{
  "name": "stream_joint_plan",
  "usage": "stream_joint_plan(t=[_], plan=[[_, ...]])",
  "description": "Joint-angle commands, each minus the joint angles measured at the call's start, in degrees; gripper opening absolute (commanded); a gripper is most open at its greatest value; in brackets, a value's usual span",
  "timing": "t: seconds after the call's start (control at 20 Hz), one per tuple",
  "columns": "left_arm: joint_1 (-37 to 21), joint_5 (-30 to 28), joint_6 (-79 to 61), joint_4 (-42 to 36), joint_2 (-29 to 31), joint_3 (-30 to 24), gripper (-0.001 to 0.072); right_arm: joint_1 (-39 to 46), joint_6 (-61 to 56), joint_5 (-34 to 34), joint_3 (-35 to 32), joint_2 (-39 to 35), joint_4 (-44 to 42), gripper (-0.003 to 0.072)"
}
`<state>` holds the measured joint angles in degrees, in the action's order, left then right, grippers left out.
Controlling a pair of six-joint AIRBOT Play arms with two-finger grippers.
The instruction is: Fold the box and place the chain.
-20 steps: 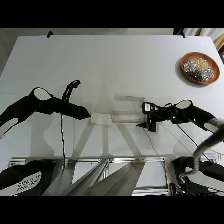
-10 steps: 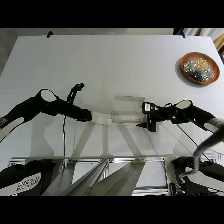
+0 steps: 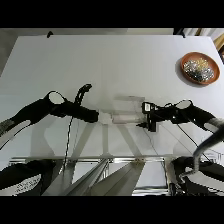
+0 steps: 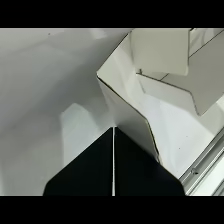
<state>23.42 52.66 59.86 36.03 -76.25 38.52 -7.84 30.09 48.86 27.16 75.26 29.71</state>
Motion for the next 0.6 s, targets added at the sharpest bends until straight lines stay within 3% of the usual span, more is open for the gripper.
stream_joint_plan(t=[0.0, 0.05, 0.1, 0.45, 0.55], plan=[[1.07, -0.59, -2.95, -4.24, 0.04, 0.28, 0.01, 0.04, -0.02, 0.0, 0.04, 0.0, 0.0, 0.0471], [1.33, -0.59, -3.58, -5.46, 0.04, 0.28, 0.0217, 0.04, -0.02, 0.0, 0.04, -0.02, 0.0, 0.0471], [1.7, -0.55, -4.7, -6.88, 0.04, 0.31, 0.0258, 0.04, -0.02, 0.0, 0.04, -0.02, 0.0, 0.0471], [3.13, -0.61, -6.16, -11.39, 0.02, 1.22, 0.028, 0.04, -0.02, 0.0, 0.04, -0.02, 0.0, 0.0471], [3.87, -0.39, -7.3, -12.83, 0.02, 1.6, 0.0353, 0.04, -0.02, 0.0, 0.04, -0.02, 0.0, 0.047]])
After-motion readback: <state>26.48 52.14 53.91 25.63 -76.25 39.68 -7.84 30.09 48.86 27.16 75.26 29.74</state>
